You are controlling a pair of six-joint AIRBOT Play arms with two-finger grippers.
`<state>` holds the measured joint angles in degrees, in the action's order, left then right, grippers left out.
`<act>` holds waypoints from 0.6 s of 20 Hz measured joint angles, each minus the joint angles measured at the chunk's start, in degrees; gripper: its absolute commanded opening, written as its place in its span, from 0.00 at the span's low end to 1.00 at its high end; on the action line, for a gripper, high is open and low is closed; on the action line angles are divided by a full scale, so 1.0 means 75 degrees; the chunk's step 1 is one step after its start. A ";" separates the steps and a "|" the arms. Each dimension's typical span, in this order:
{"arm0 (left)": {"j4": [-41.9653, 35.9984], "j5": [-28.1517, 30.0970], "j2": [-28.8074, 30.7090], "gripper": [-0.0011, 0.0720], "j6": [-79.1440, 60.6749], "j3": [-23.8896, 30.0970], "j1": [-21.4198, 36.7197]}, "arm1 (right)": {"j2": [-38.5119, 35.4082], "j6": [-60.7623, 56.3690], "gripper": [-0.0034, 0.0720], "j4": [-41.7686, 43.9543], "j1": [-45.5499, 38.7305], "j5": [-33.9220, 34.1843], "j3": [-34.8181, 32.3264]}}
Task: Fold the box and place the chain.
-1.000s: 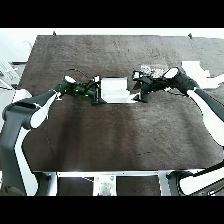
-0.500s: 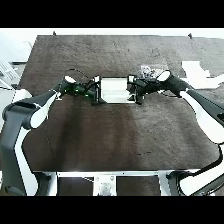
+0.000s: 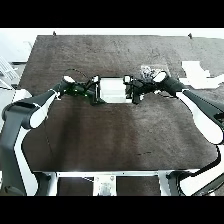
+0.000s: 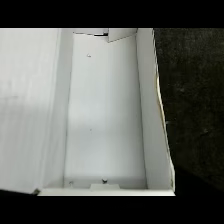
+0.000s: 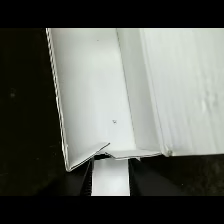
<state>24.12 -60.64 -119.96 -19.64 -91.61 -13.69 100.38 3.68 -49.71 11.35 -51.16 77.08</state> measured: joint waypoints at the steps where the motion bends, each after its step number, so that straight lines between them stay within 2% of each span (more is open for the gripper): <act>1: 0.0000 0.0000 0.0000 0.51 -0.0003 0.0000 -0.0003 | 0.0000 0.0012 0.39 0.0032 0.0044 0.0017 0.0000; 8: -0.0035 0.0038 -0.0012 0.51 0.0009 0.0000 -0.0026 | 0.0003 0.0026 0.40 0.0440 0.0172 0.0154 0.0003; 11: -0.0035 0.0035 -0.0012 0.51 0.0009 0.0000 -0.0026 | 0.0003 0.0050 0.60 0.0490 0.0181 0.0189 0.0003; 12: -0.0032 0.0032 -0.0012 0.51 0.0006 0.0000 -0.0026 | 0.0003 0.0076 0.63 0.0493 0.0181 0.0210 0.0003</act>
<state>23.88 -60.40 -120.05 -19.59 -91.61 -13.89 100.40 4.25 -46.02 12.71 -49.58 77.10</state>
